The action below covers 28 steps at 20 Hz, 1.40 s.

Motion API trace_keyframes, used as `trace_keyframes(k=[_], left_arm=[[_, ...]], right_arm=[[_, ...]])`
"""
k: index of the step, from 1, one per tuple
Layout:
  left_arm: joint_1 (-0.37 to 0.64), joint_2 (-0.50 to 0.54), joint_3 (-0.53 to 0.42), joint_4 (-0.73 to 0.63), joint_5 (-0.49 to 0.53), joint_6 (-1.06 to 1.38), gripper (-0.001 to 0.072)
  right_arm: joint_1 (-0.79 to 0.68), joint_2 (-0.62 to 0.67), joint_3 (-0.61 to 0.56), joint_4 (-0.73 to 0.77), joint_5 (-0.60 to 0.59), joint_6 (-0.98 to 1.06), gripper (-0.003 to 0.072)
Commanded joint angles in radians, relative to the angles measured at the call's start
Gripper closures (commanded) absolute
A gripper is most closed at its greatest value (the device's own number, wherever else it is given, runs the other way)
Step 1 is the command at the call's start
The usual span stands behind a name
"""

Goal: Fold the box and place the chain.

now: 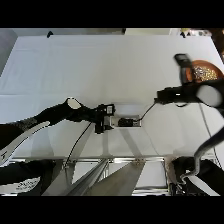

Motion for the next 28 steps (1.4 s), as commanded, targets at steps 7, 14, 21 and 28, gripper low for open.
trace_keyframes(k=[7,14,21,28], left_arm=[[0.001,0.001,0.0,0.0,0.0,0.0,0.0436],[0.001,0.001,0.0,0.0,0.0,0.0,0.0436],[0.001,0.001,0.0,0.0,0.0,0.0,0.0436],[0.001,0.001,0.0,0.0,0.0,0.0,0.0436]], right_arm=[[0.0,0.373,0.002,0.196,-0.038,-0.035,0.0662],[0.0,0.351,0.002,0.509,-0.106,-0.172,0.0662],[0.0,0.214,0.002,0.625,-0.041,-0.311,0.0662],[0.161,0.058,-0.002,0.456,0.027,-0.274,0.0662]])
